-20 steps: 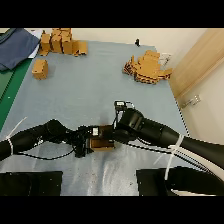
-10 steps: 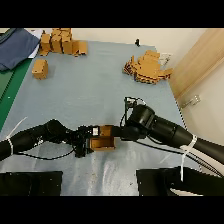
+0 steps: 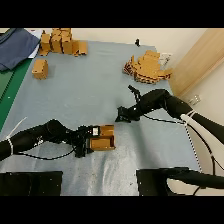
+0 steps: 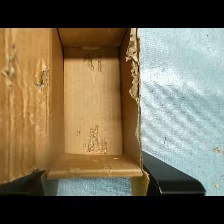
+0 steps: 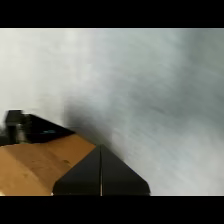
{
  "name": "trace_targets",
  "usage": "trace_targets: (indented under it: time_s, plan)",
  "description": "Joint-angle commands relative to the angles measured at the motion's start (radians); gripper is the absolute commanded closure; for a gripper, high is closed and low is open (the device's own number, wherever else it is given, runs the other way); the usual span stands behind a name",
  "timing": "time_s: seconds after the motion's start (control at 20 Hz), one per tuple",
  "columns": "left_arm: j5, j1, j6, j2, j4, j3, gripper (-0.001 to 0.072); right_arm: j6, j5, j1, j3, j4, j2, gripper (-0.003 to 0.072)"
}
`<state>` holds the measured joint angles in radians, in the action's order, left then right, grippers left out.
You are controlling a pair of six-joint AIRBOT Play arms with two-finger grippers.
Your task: Fold the box.
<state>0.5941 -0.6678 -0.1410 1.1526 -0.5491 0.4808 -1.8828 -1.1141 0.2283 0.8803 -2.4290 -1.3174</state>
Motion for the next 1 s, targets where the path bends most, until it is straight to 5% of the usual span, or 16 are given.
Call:
trace_targets:
  time_s: [0.0,0.3,0.5,0.7,0.85,0.9,0.95]
  plan:
    - [0.0,0.0,0.0,0.0,0.0,0.0,0.0354,-0.389,-0.187,-0.037,0.043,-0.327,-0.154,0.0686]
    - [0.0,0.0,0.0,0.0,0.0,0.0,0.0354,-0.474,-0.211,0.122,0.029,-0.185,-0.117,0.0685]
    - [0.0,0.0,0.0,0.0,0.0,0.0,0.0354,-0.462,0.076,0.294,-0.153,0.103,0.134,0.0685]
    - [0.0,0.0,0.0,0.0,0.0,0.0,0.0355,-0.467,0.428,0.415,-0.331,0.234,0.354,0.0684]
    - [0.0,0.0,0.0,0.0,0.0,0.0,0.0354,-0.467,0.526,0.475,-0.348,0.341,0.418,0.0682]
    - [0.0,0.0,0.0,0.0,0.0,0.0,0.0355,-0.468,0.54,0.494,-0.348,0.367,0.428,0.0602]
    - [0.0,0.0,0.0,0.0,0.0,0.0,0.0354,-0.468,0.548,0.513,-0.348,0.396,0.435,0.0418]
